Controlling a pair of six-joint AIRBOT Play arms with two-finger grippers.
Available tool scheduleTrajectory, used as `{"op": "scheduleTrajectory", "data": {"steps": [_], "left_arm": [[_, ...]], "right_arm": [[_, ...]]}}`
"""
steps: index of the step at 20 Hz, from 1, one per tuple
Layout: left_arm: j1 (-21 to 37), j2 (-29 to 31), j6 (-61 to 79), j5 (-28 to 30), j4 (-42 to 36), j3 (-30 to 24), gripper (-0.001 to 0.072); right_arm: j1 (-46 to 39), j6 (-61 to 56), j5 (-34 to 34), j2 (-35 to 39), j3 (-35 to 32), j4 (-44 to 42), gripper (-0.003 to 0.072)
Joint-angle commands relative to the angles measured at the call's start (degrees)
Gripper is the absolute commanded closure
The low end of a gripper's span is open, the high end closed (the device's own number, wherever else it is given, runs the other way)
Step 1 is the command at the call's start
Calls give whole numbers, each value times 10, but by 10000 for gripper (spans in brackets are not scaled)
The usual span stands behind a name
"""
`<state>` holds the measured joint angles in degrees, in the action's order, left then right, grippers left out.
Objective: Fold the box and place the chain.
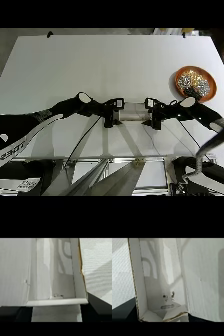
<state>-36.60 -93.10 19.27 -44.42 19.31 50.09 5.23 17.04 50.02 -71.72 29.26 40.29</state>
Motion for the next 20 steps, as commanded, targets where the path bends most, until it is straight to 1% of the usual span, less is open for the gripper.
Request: {"op": "scheduleTrajectory", "data": {"steps": [1,3,5,7,9,12,15,17,18,19,20], "left_arm": [[0,0,0,0,0,0,437],[0,0,0,0,0,0,437],[0,0,0,0,0,0,437],[0,0,0,0,0,0,437],[0,0,0,0,0,0,437],[0,0,0,0,0,0,437],[0,0,0,0,0,0,437],[0,0,0,0,0,0,437],[0,0,0,0,0,0,437],[0,0,0,0,0,0,437],[0,0,0,0,0,0,437]], "right_arm": [[0,0,0,0,0,0,292],[0,-1,3,0,0,-2,292],[1,-26,30,0,0,0,294],[0,-26,31,1,0,2,282],[0,-52,28,11,0,16,-16],[0,-112,37,63,0,58,-11],[0,-187,61,129,0,163,-7],[0,-221,80,176,0,208,8],[0,-234,80,199,0,220,41],[0,-245,77,224,0,224,135],[0,-248,75,246,0,217,208]]}}
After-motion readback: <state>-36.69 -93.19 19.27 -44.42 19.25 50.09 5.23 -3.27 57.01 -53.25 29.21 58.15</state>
